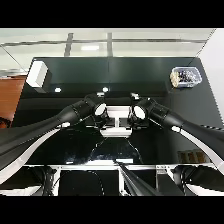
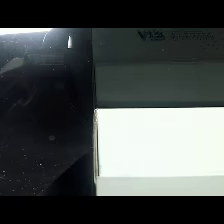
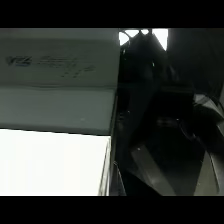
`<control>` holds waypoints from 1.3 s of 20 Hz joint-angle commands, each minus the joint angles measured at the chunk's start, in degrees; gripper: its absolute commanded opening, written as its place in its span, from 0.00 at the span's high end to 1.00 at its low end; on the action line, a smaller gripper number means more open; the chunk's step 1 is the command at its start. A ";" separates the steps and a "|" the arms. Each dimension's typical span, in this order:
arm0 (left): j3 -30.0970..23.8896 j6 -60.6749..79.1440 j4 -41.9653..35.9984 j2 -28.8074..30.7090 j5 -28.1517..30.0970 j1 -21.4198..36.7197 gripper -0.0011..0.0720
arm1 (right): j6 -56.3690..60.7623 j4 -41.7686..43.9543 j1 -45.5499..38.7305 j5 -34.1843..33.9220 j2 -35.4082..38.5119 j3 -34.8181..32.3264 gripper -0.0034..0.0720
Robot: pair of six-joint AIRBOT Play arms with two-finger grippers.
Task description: Fold the box and place the chain.
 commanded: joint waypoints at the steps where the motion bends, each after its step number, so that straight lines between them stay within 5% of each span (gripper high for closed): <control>1: 0.04 0.02 0.11 0.02 -0.22 0.02 0.95 | 1.51 -0.98 0.02 1.46 -0.04 0.07 0.78; 4: 0.04 0.02 0.09 0.02 -0.28 0.02 0.95 | 1.44 -1.38 0.70 0.63 -0.04 0.20 0.93; 9: 0.04 0.02 0.11 0.02 -0.24 0.02 0.95 | 1.49 -1.36 0.83 0.17 -0.04 0.26 0.93; 11: 0.04 0.02 0.11 0.02 -0.24 0.02 0.95 | 1.44 -1.36 0.83 0.07 -0.04 0.59 0.65; 12: 0.04 0.02 0.11 0.02 -0.24 0.02 0.95 | 1.46 -1.36 0.83 -0.07 -0.04 0.59 0.63; 26: 0.04 0.02 0.11 0.02 -0.24 0.02 0.95 | 1.79 -4.39 3.15 3.39 -2.23 3.50 0.64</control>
